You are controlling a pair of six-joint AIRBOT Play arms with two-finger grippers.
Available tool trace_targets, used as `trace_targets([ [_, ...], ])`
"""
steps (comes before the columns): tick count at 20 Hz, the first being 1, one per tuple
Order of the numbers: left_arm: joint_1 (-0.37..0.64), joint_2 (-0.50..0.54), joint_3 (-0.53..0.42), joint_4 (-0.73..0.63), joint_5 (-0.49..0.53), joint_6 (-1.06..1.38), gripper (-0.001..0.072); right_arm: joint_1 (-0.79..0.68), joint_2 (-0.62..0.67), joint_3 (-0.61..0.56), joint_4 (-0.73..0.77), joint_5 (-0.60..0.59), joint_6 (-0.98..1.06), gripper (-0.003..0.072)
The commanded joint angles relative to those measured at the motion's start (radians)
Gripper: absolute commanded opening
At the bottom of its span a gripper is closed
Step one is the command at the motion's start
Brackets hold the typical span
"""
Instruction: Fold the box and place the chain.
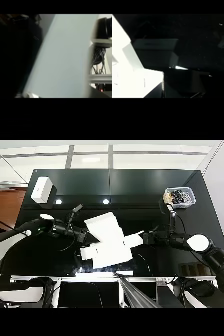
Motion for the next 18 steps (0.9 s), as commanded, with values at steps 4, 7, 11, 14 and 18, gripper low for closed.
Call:
trace_targets([
  [4, -0.002, -0.067, 0.074, 0.106, -0.07, 0.05, 0.048, 0.001, 0.001, -0.001, -0.017, 0.003, 0.0, 0.0031],
  [7, -0.002, -0.069, 0.09, 0.188, -0.071, 0.047, 0.0328, 0.001, 0.001, -0.001, -0.018, 0.003, 0.0, 0.0031],
  [11, -0.002, -0.069, 0.092, 0.188, -0.041, 0.048, 0.0153, 0.001, 0.001, -0.001, -0.025, 0.002, 0.0, 0.0031],
  [14, -0.002, -0.069, 0.092, 0.187, -0.042, 0.048, 0.0094, 0.001, 0.001, -0.001, -0.023, 0.005, 0.001, 0.0107],
  [18, -0.002, -0.068, 0.132, 0.183, -0.049, 0.047, 0.0029, -0.037, 0.003, 0.017, -0.044, 0.041, -0.008, 0.0712],
])
